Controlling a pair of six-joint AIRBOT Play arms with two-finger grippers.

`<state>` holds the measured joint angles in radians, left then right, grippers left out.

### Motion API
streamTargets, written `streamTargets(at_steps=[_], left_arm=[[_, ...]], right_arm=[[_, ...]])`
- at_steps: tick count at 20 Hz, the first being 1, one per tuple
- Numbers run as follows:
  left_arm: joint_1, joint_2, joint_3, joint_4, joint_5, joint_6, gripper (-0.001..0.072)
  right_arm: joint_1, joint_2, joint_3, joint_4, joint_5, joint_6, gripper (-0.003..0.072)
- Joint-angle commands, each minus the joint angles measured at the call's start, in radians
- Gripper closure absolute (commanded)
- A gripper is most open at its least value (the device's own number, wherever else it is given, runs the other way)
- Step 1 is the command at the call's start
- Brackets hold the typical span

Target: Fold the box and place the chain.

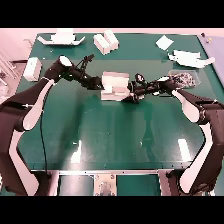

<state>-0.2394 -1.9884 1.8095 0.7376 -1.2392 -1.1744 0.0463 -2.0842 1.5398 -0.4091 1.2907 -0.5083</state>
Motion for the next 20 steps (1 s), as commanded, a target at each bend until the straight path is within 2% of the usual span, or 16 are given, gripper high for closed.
streamTargets(at_steps=[1,5,9,14,20], left_arm=[[-0.005,0.001,0.008,0.052,-0.003,-0.033,0.0390],[-0.051,0.001,0.008,0.166,-0.013,-0.061,0.0390],[-0.080,0.001,0.016,0.179,0.000,-0.087,0.0390],[-0.085,0.001,0.081,0.204,-0.005,-0.186,0.0390],[-0.153,0.001,0.096,0.383,-0.017,-0.315,0.0390]], right_arm=[[0.000,0.000,0.000,0.001,0.001,0.000,0.0146],[0.000,0.000,0.000,0.002,0.001,0.000,0.0147],[0.000,0.000,0.000,0.002,0.001,0.000,0.0146],[0.000,0.000,0.000,0.001,0.001,0.000,0.0146],[0.000,0.000,0.000,0.002,0.001,0.000,0.0147]])
